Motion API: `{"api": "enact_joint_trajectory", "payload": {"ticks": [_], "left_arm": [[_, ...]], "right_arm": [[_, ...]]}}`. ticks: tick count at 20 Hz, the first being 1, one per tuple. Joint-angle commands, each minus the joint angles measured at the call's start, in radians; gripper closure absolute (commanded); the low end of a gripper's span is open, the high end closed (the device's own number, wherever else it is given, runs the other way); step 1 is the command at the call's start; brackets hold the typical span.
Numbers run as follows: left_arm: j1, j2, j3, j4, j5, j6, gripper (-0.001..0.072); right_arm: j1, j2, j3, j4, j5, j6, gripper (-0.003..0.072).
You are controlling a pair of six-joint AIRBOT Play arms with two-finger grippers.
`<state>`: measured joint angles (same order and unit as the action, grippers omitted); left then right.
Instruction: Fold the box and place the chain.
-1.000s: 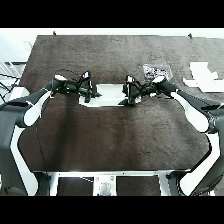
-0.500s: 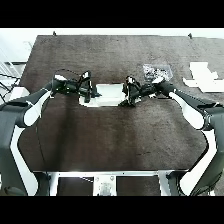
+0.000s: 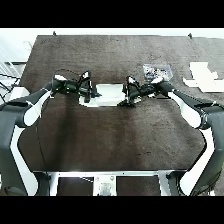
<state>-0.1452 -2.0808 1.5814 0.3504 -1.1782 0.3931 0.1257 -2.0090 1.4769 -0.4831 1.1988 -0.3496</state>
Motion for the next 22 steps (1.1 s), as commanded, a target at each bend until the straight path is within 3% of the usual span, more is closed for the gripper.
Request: {"api": "enact_joint_trajectory", "payload": {"ticks": [1, 7, 22], "left_arm": [[0.000, 0.000, 0.000, 0.000, 0.000, 0.000, 0.0690], [0.000, 0.000, 0.000, 0.000, 0.000, 0.000, 0.0690], [0.000, 0.000, 0.000, 0.000, 0.000, 0.000, 0.0690]], "right_arm": [[-0.003, -0.005, 0.012, -0.012, 0.018, -0.003, -0.0005], [-0.003, -0.005, 0.043, -0.103, 0.016, -0.021, -0.0004], [-0.002, -0.031, 0.051, -0.033, 0.019, -0.022, 0.0029]]}}
